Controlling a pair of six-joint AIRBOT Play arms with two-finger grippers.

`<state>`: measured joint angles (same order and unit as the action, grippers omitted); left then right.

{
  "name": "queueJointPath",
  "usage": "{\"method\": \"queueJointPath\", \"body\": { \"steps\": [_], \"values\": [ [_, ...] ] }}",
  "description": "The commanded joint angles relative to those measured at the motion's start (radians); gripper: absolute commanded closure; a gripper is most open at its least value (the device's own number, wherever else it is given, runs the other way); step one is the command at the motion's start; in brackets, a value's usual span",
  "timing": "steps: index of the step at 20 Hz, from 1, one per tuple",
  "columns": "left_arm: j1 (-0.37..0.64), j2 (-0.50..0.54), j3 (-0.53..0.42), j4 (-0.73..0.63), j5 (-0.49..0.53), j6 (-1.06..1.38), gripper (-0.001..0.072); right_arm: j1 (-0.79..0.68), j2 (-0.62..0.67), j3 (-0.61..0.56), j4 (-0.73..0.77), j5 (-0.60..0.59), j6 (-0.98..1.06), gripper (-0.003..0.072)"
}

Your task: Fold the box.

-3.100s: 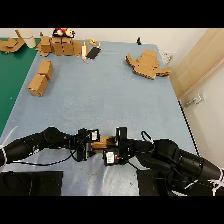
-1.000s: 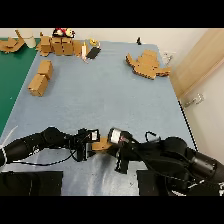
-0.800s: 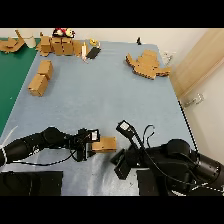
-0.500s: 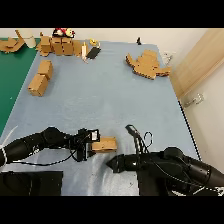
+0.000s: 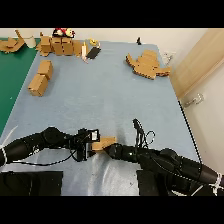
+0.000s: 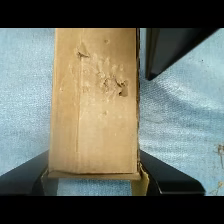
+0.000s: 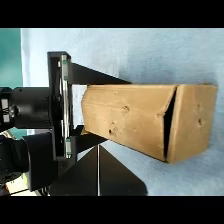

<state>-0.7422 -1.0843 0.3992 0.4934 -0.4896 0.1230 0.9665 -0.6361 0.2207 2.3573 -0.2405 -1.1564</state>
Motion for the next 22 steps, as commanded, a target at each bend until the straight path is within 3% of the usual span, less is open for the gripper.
{"method": "queueJointPath", "body": {
  "steps": [1, 17, 22],
  "values": [
    [0.0, 0.0, 0.001, 0.0, 0.0, 0.0, 0.0215, 0.0, -0.013, -0.002, 0.003, 0.024, 0.005, 0.0685],
    [0.0, 0.0, 0.001, 0.0, 0.0, 0.0, 0.0216, 0.0, -0.109, -0.002, -0.004, 0.051, 0.005, 0.0684],
    [0.0, 0.0, 0.001, 0.0, 0.0, 0.0, 0.0216, 0.0, -0.076, 0.0, -0.037, 0.04, 0.003, 0.0684]
  ]
}}
